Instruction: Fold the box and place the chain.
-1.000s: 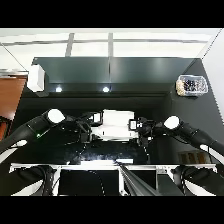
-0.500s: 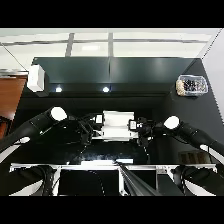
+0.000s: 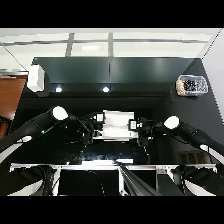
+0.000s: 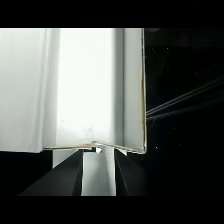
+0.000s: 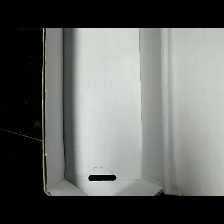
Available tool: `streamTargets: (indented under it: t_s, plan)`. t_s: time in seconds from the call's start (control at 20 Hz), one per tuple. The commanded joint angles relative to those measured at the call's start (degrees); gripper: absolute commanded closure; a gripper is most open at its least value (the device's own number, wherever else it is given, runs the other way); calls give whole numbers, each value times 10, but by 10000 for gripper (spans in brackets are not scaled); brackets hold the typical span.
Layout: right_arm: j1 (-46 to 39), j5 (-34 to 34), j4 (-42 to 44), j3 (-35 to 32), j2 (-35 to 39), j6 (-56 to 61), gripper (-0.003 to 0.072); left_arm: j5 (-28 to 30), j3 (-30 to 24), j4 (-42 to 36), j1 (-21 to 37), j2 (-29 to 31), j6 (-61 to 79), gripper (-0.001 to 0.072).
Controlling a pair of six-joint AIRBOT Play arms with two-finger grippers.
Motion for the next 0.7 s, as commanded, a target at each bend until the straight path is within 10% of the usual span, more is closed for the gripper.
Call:
streamTargets:
  t_s: [0.0,0.45,0.55,0.65]
  plan:
    - [0,0,0,0,0,0,501,14,0,-55,-1,-5,9,473]
    - [0,0,0,0,0,0,500,42,0,-77,-36,-27,28,576]
    - [0,0,0,0,0,0,483,49,0,-78,-36,-27,28,383]
    - [0,0,0,0,0,0,483,45,0,-77,-36,-27,27,370]
